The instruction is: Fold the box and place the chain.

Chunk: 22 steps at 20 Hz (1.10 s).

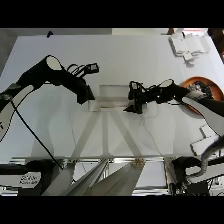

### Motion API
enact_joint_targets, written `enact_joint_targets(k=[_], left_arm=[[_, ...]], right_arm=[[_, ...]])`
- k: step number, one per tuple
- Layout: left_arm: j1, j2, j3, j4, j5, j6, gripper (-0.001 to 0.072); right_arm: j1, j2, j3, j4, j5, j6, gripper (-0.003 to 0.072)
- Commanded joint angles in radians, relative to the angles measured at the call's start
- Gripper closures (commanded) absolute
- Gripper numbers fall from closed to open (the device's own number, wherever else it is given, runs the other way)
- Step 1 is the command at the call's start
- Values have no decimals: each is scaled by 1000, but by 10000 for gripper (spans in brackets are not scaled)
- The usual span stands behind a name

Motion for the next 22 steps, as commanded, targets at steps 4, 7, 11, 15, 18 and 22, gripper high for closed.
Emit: enact_joint_targets(k=[4, 7, 11, 15, 18, 22], left_arm=[[-23, -29, 0, 420, 27, -256, 696], [-27, -29, 0, 426, 8, -256, 696], [-45, -29, 0, 422, 6, -248, 696], [-68, -20, 0, 420, -20, -246, 695], [-79, 22, 0, 414, -35, -245, 695], [-78, 75, 0, 267, -31, -139, 695]], right_arm=[[1, -1, 0, 1, 0, 0, 166], [1, -1, 0, 0, 0, 0, 166], [1, -1, 0, 1, 0, 0, 166], [1, -1, 0, 0, 0, 0, 166], [1, -1, 0, 0, 0, 0, 166], [1, -1, 0, 0, 0, 0, 166]])
